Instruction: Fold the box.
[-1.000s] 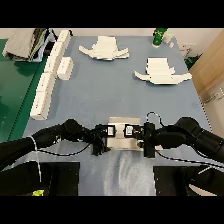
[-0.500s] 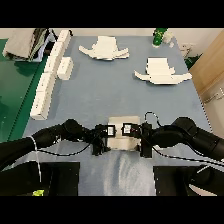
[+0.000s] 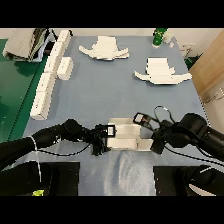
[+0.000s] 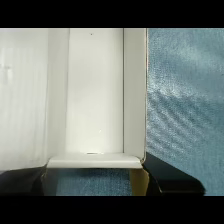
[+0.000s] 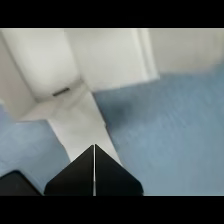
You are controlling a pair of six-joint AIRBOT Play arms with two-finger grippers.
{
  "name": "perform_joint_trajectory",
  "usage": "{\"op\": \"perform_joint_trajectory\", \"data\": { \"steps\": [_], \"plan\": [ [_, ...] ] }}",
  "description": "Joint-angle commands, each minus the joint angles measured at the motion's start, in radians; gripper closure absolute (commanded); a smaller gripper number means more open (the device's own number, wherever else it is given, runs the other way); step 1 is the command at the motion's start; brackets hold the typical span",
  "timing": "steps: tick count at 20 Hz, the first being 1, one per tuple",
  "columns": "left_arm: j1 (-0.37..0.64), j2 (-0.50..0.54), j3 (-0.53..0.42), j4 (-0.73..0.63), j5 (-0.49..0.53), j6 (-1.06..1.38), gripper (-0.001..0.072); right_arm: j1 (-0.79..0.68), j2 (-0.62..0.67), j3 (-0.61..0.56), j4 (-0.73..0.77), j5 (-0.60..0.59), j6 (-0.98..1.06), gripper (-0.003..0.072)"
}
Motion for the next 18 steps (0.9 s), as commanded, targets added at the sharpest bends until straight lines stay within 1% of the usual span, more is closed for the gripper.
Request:
{"op": "perform_joint_trajectory", "data": {
  "steps": [1,2,3,5,6,9,11,13,18],
  "plan": [
    [0.000,0.001,0.001,0.000,0.000,0.000,0.0258,-0.088,0.037,0.004,-0.256,-0.177,0.393,0.0682],
    [0.000,0.001,0.001,0.000,0.000,0.000,0.0258,-0.161,0.030,0.002,-0.231,-0.202,0.451,0.0682],
    [0.000,0.001,0.001,0.000,0.000,0.000,0.0258,-0.244,0.015,-0.003,-0.175,-0.204,0.480,0.0682],
    [0.000,0.001,0.001,0.000,0.000,0.000,0.0258,-0.410,-0.028,-0.016,0.006,-0.182,0.472,0.0683],
    [0.000,0.001,0.001,0.000,0.000,0.000,0.0258,-0.483,-0.057,-0.020,0.115,-0.166,0.417,0.0683],
    [0.000,0.001,0.001,0.000,0.000,0.000,0.0257,-0.624,-0.148,-0.032,0.391,-0.135,0.238,0.0683],
    [0.000,0.001,0.001,0.000,0.000,0.000,0.0258,-0.672,-0.207,-0.032,0.489,-0.125,0.175,0.0683],
    [0.000,0.001,0.001,0.000,0.000,0.000,0.0258,-0.682,-0.240,-0.032,0.552,-0.117,0.135,0.0683],
    [0.000,0.001,0.001,0.000,0.000,0.000,0.0258,-0.679,-0.243,-0.032,0.752,-0.148,0.046,0.0684]
  ]
}}
